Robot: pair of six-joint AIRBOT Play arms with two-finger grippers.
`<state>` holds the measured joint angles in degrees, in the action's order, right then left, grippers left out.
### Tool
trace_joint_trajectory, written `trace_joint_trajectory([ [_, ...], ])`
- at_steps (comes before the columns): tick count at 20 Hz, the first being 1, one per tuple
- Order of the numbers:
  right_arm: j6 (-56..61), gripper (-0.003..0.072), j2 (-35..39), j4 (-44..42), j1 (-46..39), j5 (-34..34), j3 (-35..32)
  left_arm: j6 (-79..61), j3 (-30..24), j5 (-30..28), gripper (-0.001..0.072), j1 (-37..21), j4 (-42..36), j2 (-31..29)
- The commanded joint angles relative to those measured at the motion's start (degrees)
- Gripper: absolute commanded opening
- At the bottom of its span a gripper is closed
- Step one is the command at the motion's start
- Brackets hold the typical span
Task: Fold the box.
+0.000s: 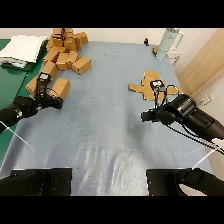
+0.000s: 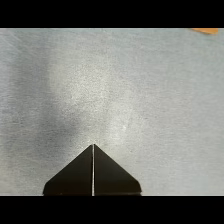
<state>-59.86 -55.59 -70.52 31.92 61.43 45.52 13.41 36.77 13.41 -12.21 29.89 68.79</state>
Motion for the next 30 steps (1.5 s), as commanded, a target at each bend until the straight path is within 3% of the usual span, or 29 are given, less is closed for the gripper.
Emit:
trace_joint_trajectory([
  [1,0.0,0.0007,0.0,0.0,0.0,0.0,0.0,0.7,3.6,-0.6,0.0425,-4.2,0.8,4.4],
  [4,0.0,0.0007,0.0,0.0,0.0,0.1,0.0,5.2,11.1,1.2,0.0424,-3.5,0.9,10.9],
  [7,0.0,0.0008,0.0,0.0,0.0,0.1,0.0,9.0,21.2,7.1,0.0424,-3.5,1.6,18.9],
  [11,0.0,0.0007,-0.1,0.0,0.0,0.1,0.0,21.2,34.0,15.0,0.0424,-3.5,10.2,29.1],
  [13,0.0,0.0008,0.0,0.0,0.0,0.1,0.0,22.2,37.6,17.7,0.0425,-3.5,12.0,32.2],
  [24,0.0,0.0008,0.0,0.0,0.0,0.1,0.0,22.2,38.2,17.7,0.0427,-3.5,11.9,32.9],
  [25,0.0,0.0008,0.0,0.0,0.0,0.1,0.0,22.2,38.2,17.7,0.0494,-3.5,12.0,32.9],
  [26,0.0,0.0008,0.0,0.0,0.0,0.1,0.0,22.3,38.2,17.8,0.0698,-3.5,12.0,32.8],
  [30,0.0,0.0008,0.0,0.0,0.0,0.1,0.0,23.2,38.2,23.1,0.0703,-4.4,14.6,30.7],
])
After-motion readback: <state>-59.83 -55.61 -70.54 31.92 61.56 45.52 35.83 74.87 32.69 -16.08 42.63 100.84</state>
